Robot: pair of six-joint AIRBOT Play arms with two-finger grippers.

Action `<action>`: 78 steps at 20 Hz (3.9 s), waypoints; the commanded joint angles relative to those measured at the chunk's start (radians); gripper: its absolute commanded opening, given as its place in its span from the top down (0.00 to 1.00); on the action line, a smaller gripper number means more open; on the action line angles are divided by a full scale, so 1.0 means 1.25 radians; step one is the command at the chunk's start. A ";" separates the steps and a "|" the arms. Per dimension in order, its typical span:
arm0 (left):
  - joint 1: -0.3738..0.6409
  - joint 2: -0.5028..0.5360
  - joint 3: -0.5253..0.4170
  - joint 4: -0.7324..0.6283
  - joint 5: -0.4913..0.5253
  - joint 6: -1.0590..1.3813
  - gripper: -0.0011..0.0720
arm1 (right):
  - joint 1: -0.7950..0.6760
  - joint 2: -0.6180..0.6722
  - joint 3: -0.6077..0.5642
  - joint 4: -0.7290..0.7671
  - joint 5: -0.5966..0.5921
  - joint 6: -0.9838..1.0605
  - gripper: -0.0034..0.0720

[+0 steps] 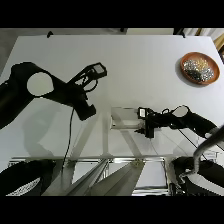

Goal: Fold the box and place the chain.

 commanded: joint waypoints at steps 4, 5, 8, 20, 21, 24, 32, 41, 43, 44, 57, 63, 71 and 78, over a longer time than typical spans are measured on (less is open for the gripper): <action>0.111 -0.023 -0.263 -0.305 0.184 0.693 0.03 | 0.000 0.000 0.000 0.000 0.000 0.000 0.50; 0.119 -0.054 -0.286 -0.352 0.204 0.746 0.03 | 0.000 0.000 0.000 0.000 0.000 0.000 0.50; 0.124 -0.168 -0.293 -0.456 0.198 0.891 0.03 | 0.000 0.000 0.000 0.000 0.000 0.000 0.50; 0.122 -0.279 -0.293 -0.580 0.248 1.088 0.01 | 0.000 0.000 0.000 0.000 0.002 0.000 0.50; 0.121 -0.279 -0.293 -0.585 0.253 1.088 0.01 | 0.000 0.000 0.000 0.000 0.002 0.000 0.50; 0.103 -0.281 -0.291 -0.604 0.276 1.088 0.01 | 0.000 0.000 0.000 0.000 0.002 0.000 0.50; 0.051 -0.320 -0.289 -0.672 0.303 1.087 0.01 | 0.000 0.000 0.000 0.000 0.002 0.000 0.50; 0.037 -0.325 -0.289 -0.672 0.309 1.088 0.01 | 0.000 0.000 0.000 0.000 0.002 0.000 0.50; 0.031 -0.337 -0.289 -0.676 0.311 1.087 0.01 | 0.000 0.000 0.000 0.000 0.002 0.000 0.50; 0.030 -0.343 -0.289 -0.675 0.310 1.084 0.01 | 0.000 0.000 0.000 0.000 0.002 0.000 0.50; -0.003 -0.348 -0.290 -0.720 0.366 1.082 0.33 | 0.000 0.000 0.000 0.000 0.002 0.000 0.50; -0.003 -0.347 -0.290 -0.705 0.359 1.082 0.64 | 0.000 0.000 0.000 0.000 0.002 0.000 0.50; -0.004 -0.347 -0.290 -0.705 0.359 1.082 0.64 | 0.000 0.000 0.000 0.000 0.002 0.000 0.50; -0.003 -0.347 -0.290 -0.705 0.359 1.082 0.64 | 0.000 0.000 0.000 0.000 0.002 0.000 0.50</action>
